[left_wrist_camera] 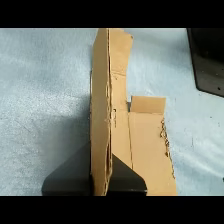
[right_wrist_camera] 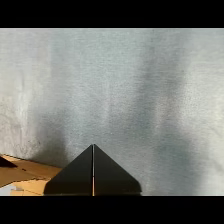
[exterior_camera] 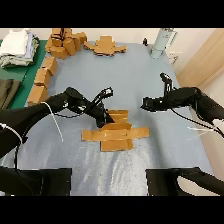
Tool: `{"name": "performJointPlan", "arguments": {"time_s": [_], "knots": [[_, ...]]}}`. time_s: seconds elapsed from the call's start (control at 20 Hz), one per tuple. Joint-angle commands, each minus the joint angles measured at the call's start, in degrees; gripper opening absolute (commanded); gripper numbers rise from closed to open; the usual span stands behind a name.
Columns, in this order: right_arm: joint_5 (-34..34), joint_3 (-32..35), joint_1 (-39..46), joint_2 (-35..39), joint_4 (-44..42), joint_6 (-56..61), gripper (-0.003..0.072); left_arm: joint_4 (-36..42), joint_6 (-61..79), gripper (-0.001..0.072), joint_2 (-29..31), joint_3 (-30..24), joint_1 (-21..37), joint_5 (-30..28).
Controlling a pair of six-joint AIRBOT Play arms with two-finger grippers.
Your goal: Fold the box.
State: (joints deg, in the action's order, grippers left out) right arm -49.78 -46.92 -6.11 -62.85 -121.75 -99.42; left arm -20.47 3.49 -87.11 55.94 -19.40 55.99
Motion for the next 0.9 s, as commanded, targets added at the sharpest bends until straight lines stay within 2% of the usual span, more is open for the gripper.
{"name": "performJointPlan", "arguments": {"time_s": [0.0,0.3,0.6,0.85], "knots": [[-0.22,-0.02,-0.04,0.00,0.00,-0.31,0.0004,0.70,-0.09,0.0010,0.07,0.07,0.07,0.09],[0.11,-0.02,-0.04,0.00,0.00,-0.31,0.0004,1.14,0.37,0.0010,-0.02,0.07,-1.57,-0.02],[0.94,-0.02,-0.04,0.00,-0.13,-0.31,0.0004,1.31,0.52,0.0010,-0.04,0.07,-2.78,-4.07],[1.11,-0.02,-0.04,0.00,-0.13,-0.70,0.0004,1.20,0.04,0.0010,-0.04,0.04,-2.78,-3.34]]}}
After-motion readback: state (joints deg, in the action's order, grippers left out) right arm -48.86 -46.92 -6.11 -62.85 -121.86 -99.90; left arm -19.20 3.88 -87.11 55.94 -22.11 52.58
